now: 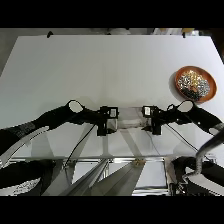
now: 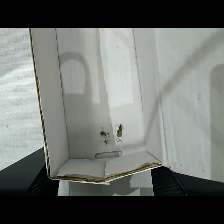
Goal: Fold the box and place the chain.
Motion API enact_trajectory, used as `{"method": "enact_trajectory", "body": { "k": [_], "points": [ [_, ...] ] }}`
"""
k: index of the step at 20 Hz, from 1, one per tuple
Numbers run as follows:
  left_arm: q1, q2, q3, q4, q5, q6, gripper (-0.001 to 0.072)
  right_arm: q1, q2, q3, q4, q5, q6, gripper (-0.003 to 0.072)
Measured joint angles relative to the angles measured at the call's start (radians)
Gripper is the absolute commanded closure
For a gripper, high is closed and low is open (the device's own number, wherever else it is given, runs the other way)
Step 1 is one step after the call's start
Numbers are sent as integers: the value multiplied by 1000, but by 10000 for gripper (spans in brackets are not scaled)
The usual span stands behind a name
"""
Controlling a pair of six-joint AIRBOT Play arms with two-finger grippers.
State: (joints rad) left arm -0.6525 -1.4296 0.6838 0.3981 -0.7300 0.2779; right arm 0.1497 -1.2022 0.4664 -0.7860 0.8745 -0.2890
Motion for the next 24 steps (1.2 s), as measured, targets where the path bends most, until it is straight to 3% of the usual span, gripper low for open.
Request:
{"method": "enact_trajectory", "body": {
  "k": [11,12,13,14,24],
  "points": [
    [-40,-45,-2,-124,64,54,20,0,0,0,0,0,1,249],
    [-44,-49,-2,-133,69,63,102,0,0,0,0,0,1,249],
    [-46,-51,-2,-137,70,68,259,0,0,0,0,0,1,249],
    [-48,-53,-2,-141,71,73,338,0,0,0,0,0,1,249],
    [-53,-57,-2,-154,81,87,337,-1,0,0,0,0,0,249]
  ]
}}
